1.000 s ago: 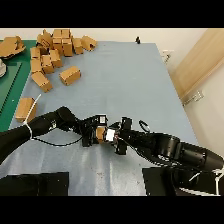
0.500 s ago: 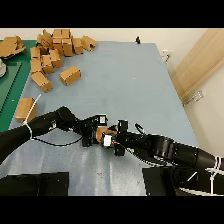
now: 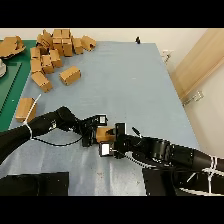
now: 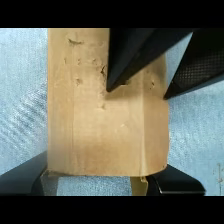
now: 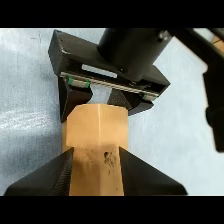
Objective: Fold the box.
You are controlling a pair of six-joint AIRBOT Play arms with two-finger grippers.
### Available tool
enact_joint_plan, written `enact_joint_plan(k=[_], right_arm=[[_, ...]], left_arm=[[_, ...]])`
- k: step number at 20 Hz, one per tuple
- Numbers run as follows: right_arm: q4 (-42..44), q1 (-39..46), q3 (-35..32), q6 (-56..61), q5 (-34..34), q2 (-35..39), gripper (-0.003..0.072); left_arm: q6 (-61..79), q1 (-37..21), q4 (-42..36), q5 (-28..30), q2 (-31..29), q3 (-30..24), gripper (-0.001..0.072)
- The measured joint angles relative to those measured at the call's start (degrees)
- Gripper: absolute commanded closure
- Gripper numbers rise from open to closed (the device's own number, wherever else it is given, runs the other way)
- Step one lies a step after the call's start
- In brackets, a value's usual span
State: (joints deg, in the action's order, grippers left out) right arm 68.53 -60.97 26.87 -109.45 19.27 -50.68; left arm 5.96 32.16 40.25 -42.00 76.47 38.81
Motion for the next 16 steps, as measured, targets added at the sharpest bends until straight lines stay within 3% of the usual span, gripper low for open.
enact_joint_plan(k=[15,16], right_arm=[[-3.85,-0.13,-0.04,-4.11,-1.57,-1.88,0.0284],[-4.09,-0.13,-0.04,-4.15,-1.66,-1.92,0.0329]], left_arm=[[0.0,0.0,-0.02,0.0,0.0,0.0,0.0496],[0.0,0.0,0.0,0.0,0.0,0.0,0.0496]])
